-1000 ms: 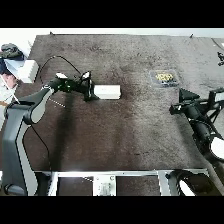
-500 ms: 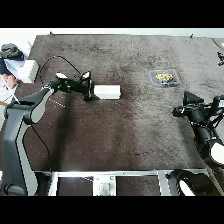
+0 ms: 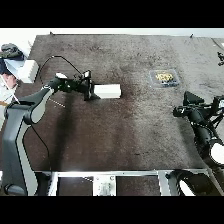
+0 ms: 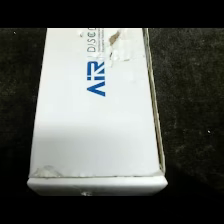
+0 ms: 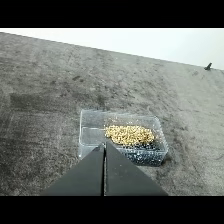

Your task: Fold the box and place the chain.

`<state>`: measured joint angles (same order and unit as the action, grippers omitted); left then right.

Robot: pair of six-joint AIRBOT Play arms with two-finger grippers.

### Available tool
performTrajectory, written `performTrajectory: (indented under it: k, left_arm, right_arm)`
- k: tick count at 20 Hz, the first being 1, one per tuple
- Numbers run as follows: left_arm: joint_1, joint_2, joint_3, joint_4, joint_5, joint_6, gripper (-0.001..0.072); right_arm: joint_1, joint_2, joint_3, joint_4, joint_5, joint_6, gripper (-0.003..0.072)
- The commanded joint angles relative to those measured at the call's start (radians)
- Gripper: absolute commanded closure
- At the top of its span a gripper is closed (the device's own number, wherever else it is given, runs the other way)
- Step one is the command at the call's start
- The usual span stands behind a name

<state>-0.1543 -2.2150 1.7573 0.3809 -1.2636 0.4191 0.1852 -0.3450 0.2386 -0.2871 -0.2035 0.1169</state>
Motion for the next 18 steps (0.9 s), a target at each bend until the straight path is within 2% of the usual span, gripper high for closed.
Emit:
performTrajectory:
  k: [1, 2, 7, 11, 13, 15, 18]
  left_arm:
    - [0.0, 0.002, 0.0, -0.023, -0.005, -0.003, 0.0391]
    - [0.003, 0.005, 0.0, -0.045, -0.011, -0.026, 0.0697]
    - [0.035, 0.098, 0.0, -0.14, 0.027, -0.109, 0.07]
    - [0.117, 0.256, -0.001, -0.136, 0.21, -0.414, 0.0704]
    - [0.178, 0.332, -0.001, -0.072, 0.279, -0.565, 0.0704]
    - [0.235, 0.412, -0.006, 0.051, 0.313, -0.723, 0.0704]
    - [0.319, 0.595, -0.137, 0.263, 0.445, -0.93, 0.0704]
  right_arm:
    - [0.0, 0.001, 0.0, 0.0, 0.0, 0.0, 0.0674]
    - [0.0, 0.001, 0.0, 0.0, 0.0, 0.0, 0.0675]
    - [0.0, 0.001, 0.0, 0.0, 0.0, 0.0, 0.0675]
    - [0.0, 0.001, 0.0, 0.0, 0.0, 0.0, 0.0675]
    - [0.0, 0.001, 0.0, 0.0, 0.0, 0.0, 0.0675]
    - [0.0, 0.001, 0.0, 0.0, 0.0, 0.0, 0.0675]
    - [0.0, 0.001, 0.0, 0.0, 0.0, 0.0, 0.0674]
